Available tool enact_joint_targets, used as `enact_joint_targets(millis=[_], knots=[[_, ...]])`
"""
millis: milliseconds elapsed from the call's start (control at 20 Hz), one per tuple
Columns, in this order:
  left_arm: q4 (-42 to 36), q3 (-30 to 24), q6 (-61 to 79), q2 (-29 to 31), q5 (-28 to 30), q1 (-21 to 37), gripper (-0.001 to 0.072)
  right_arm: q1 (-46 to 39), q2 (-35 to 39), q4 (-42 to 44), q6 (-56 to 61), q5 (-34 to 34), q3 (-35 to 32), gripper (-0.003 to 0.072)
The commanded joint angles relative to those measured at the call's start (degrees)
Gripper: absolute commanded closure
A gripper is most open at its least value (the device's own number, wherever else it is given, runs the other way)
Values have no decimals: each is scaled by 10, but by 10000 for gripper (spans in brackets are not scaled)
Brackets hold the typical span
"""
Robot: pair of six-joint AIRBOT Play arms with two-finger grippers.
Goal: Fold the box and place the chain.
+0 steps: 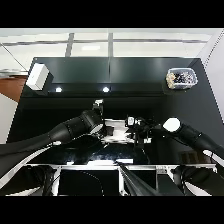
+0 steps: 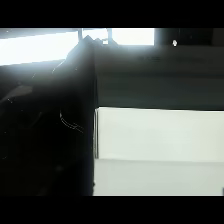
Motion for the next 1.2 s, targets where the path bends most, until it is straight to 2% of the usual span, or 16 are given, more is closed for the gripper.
enact_joint_targets(millis=[0,200,250,300,400,450,500,550,600,700,850,950,1050,1150], knots=[[-2,0,1,0,1,0,683,11,-4,16,13,-30,0,507],[-2,0,1,0,1,0,683,11,-4,16,13,-28,0,490],[-2,0,1,0,1,0,683,11,-4,16,13,-29,0,361],[-2,0,1,0,1,0,683,11,-4,16,14,-29,0,319],[-4,0,1,0,1,0,683,11,-4,15,14,-30,0,453],[-4,0,1,0,1,0,683,11,-4,15,15,-33,0,335],[-4,0,1,0,1,0,683,11,-4,15,15,-36,0,315],[-4,0,1,0,1,0,683,7,-3,12,19,-35,0,506],[-4,0,1,0,0,0,683,-2,3,-2,49,-34,1,567],[-4,0,1,0,-1,0,683,-48,38,-69,204,-9,1,569],[-5,0,1,0,-19,0,683,-164,96,-126,422,122,1,569],[-4,0,1,0,-16,0,683,-253,122,-126,524,196,1,658],[-4,0,1,0,-14,0,683,-340,123,-133,616,219,-2,658],[-4,0,1,0,-14,0,683,-405,119,-154,714,211,-16,659]])
